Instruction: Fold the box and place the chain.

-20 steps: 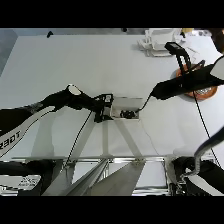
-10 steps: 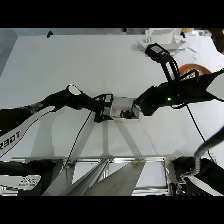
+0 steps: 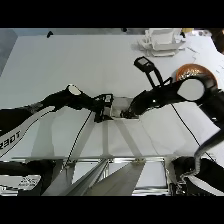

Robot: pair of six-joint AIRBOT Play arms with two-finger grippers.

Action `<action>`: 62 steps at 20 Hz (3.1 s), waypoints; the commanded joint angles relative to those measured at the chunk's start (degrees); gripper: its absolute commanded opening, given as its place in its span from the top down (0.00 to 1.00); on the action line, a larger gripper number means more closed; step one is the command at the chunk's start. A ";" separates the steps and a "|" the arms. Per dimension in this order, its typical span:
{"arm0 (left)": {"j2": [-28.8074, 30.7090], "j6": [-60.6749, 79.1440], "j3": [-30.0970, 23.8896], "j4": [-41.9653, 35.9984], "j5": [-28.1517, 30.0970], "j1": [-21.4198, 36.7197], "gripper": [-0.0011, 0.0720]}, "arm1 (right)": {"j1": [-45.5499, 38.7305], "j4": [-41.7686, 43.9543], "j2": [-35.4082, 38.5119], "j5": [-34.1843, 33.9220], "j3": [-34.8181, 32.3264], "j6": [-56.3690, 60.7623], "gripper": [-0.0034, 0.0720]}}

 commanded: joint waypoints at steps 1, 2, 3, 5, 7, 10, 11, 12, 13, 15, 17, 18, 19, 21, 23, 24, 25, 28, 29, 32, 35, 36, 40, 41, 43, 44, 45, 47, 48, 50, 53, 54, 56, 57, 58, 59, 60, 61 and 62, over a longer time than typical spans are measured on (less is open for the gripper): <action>0.04 0.02 0.04 0.00 0.00 0.07 0.64 | 0.07 -0.17 -3.30 0.92 -2.19 -1.70 0.86; 0.04 0.02 0.04 0.02 0.00 0.07 0.64 | 0.07 0.02 -2.84 1.33 -2.16 -2.80 0.73; 0.04 0.02 0.04 0.02 0.00 0.07 0.64 | 0.02 -0.04 -1.88 1.55 -2.10 -3.10 0.64; 0.04 0.02 0.04 0.00 0.02 0.07 0.64 | 0.00 -2.01 0.59 1.62 -1.29 -3.08 0.64; 0.04 0.02 0.04 0.02 0.02 0.07 0.64 | 0.00 -7.17 3.32 0.85 0.07 -2.99 0.64; 0.04 0.02 0.04 0.02 0.00 0.07 0.64 | -1.38 -16.24 5.86 -0.85 0.61 1.97 0.64; 0.04 0.02 0.04 0.02 0.00 0.07 0.64 | -3.06 -17.40 5.77 -0.68 0.61 3.39 0.64; 0.04 0.02 0.04 0.00 0.00 0.07 0.64 | -5.03 -17.79 5.62 -0.68 0.61 4.20 0.64; 0.04 0.02 0.04 0.02 0.02 0.07 0.64 | -7.41 -17.81 5.38 -0.94 0.61 5.16 0.64; 0.04 0.02 0.04 0.00 -0.02 0.07 0.64 | -12.39 -17.81 4.02 -1.18 0.59 6.71 0.64; 0.04 0.02 0.04 0.00 0.00 0.07 0.64 | -16.98 -17.79 1.46 -0.98 0.57 6.71 0.64; 0.04 0.02 0.04 0.00 0.00 0.07 0.64 | -18.67 -17.79 -0.13 -0.76 0.52 6.86 0.64; 0.04 0.02 0.04 0.02 0.00 0.07 0.64 | -20.00 -17.77 -1.86 -0.96 0.24 8.41 0.63; 0.04 0.02 0.04 0.02 0.02 0.07 0.64 | -20.70 -18.05 -5.31 -1.38 -1.03 9.20 0.49; 0.04 0.02 0.04 0.02 0.02 0.07 0.64 | -20.70 -18.14 -9.31 -1.53 -2.34 9.20 0.49; 0.04 0.02 0.04 0.02 0.02 0.07 0.64 | -20.70 -18.21 -11.39 -1.77 -2.84 9.20 0.49; 0.04 0.02 0.04 0.02 0.00 0.07 0.64 | -20.70 -18.21 -13.25 -1.77 -2.91 9.20 0.49; 0.04 0.02 0.04 0.02 0.00 0.07 0.64 | -20.70 -18.21 -17.33 -2.43 -2.91 9.20 0.50; 0.04 0.02 0.04 0.02 0.00 0.07 0.64 | -20.70 -18.29 -18.23 -2.56 -2.91 9.20 0.50; 0.04 0.02 0.04 0.00 0.00 0.07 0.64 | -20.70 -18.51 -19.30 -4.39 -2.91 9.20 0.50; 0.04 0.02 0.04 0.02 0.00 0.07 0.64 | -20.70 -19.37 -19.39 -6.40 -2.91 9.22 0.50; 0.04 0.02 0.04 0.02 0.00 0.07 0.64 | -20.70 -19.67 -19.61 -6.49 -2.91 9.25 0.50; 0.04 0.02 0.04 0.00 0.00 0.07 0.64 | -20.70 -19.82 -21.09 -6.27 -2.91 10.78 0.53; 0.04 0.02 0.04 0.02 0.00 0.07 0.64 | -20.68 -19.71 -21.03 -6.34 -2.89 10.93 0.66; 0.04 0.02 0.07 0.00 0.00 0.07 0.64 | -20.70 -19.71 -21.03 -6.21 -2.91 10.93 0.73; 0.04 0.02 0.04 0.02 0.02 0.07 0.64 | -20.68 -19.71 -21.03 -5.99 -2.89 10.88 0.81; 0.04 0.02 0.04 0.00 0.02 0.07 0.64 | -20.70 -19.71 -21.00 -5.38 -2.89 10.86 0.93; 0.04 0.02 0.04 0.02 0.00 0.07 0.64 | -20.63 -19.39 -20.22 -4.22 -2.89 10.45 0.93; 0.04 0.02 0.04 0.02 -0.02 0.07 0.64 | -20.63 -19.06 -19.08 -4.07 -2.89 10.45 0.93; 0.04 0.02 0.04 0.00 0.00 0.07 0.64 | -20.63 -19.06 -15.50 -3.91 -2.89 10.45 0.93; 0.04 0.02 0.04 0.02 0.02 0.07 0.64 | -20.63 -16.50 -8.57 -3.32 -2.89 9.79 0.93; 0.04 0.02 0.04 0.02 0.00 0.07 0.64 | -20.63 -14.08 -6.10 -3.32 -2.89 7.98 0.93; 0.04 0.04 0.04 0.00 0.02 0.07 0.64 | -20.63 -9.42 -1.31 -3.17 -2.89 5.62 0.93; 0.04 0.02 0.04 0.02 0.00 0.07 0.64 | -20.63 -7.13 1.01 -2.69 -2.89 4.79 0.93; 0.04 0.02 0.04 0.00 0.00 0.07 0.64 | -20.63 -5.16 2.99 -2.08 -2.89 4.04 0.93; 0.04 0.02 0.04 0.00 0.00 0.07 0.64 | -20.63 -2.95 5.01 -1.49 -2.89 3.08 0.93; 0.04 0.02 0.04 0.02 0.00 0.07 0.64 | -20.63 -0.96 6.78 -0.83 -2.89 2.86 0.93; 0.04 0.02 0.04 0.02 0.02 0.07 0.64 | -20.61 0.87 8.55 -0.11 -2.89 2.47 0.93; 0.04 0.02 0.04 0.02 0.00 0.04 0.64 | -20.24 2.58 10.05 0.87 -2.89 1.20 0.93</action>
